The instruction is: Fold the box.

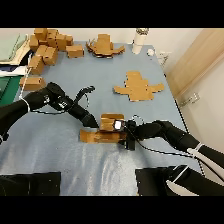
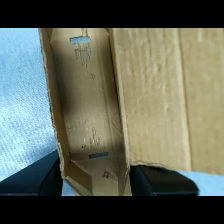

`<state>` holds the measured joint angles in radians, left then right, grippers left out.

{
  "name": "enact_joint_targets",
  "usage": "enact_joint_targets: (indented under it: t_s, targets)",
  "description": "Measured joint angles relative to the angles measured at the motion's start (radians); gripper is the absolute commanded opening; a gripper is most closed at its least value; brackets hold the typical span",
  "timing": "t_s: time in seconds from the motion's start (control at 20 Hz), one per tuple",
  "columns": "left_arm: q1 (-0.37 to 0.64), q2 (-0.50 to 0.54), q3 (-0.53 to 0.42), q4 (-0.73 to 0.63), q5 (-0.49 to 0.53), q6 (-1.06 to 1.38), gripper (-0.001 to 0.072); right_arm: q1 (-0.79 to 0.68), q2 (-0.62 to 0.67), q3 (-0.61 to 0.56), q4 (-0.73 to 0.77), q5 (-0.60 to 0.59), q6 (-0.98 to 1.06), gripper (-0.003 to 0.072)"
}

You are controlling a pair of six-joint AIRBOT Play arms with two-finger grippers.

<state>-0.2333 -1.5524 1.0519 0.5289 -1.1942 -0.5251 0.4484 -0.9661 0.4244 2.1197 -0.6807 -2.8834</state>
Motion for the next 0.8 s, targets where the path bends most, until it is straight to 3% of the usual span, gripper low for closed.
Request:
enact_joint_targets:
  t_s: [0.1,0.15,0.2,0.25,0.8]
  targets:
    - [0.005,0.001,0.0,0.019,-0.013,-0.03,0.0629,0.0,0.0,0.0,0.0,0.0,0.017,0.0536]
    - [0.006,0.002,0.0,0.023,-0.021,-0.047,0.0561,0.0,0.0,0.0,0.0,0.0,0.023,0.0499]
    - [0.006,0.002,0.0,0.029,-0.027,-0.061,0.0396,0.0,0.0,0.0,-0.002,0.0,0.028,0.0498]
    - [0.008,0.002,0.0,0.031,-0.039,-0.071,0.0276,0.0,0.0,0.0,-0.002,0.0,0.03,0.0499]
    - [0.01,0.002,0.022,0.04,-0.106,-0.103,0.0282,0.002,0.0,0.0,-0.011,-0.03,0.04,0.05]
